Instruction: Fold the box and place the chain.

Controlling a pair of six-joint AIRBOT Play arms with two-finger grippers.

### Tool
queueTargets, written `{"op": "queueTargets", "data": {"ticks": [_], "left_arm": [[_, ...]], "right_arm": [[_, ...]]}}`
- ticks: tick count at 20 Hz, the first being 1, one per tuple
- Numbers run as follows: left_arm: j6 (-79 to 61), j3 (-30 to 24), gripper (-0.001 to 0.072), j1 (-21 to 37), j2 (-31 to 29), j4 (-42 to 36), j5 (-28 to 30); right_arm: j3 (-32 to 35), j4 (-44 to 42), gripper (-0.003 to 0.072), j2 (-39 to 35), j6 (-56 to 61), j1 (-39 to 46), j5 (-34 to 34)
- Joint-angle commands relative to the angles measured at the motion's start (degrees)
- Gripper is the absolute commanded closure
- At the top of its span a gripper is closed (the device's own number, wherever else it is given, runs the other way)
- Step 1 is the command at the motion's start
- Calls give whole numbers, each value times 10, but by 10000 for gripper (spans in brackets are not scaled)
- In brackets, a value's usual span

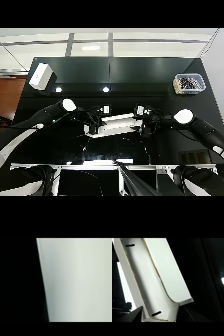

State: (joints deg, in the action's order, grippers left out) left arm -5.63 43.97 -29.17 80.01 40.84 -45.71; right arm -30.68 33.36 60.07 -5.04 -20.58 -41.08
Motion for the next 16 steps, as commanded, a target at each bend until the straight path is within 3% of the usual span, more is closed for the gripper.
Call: {"op": "queueTargets", "data": {"ticks": [1, 7, 16], "left_arm": [[-2, 0, 685, 0, 0, 7, 1], [-2, 0, 685, 0, 0, 7, 1], [-2, 0, 685, 0, 0, 5, 3]], "right_arm": [[3, -25, 85, 7, -9, 2, -31], [23, -74, 86, 29, -83, -20, -33], [30, -50, 85, 61, -88, -20, -37]]}}
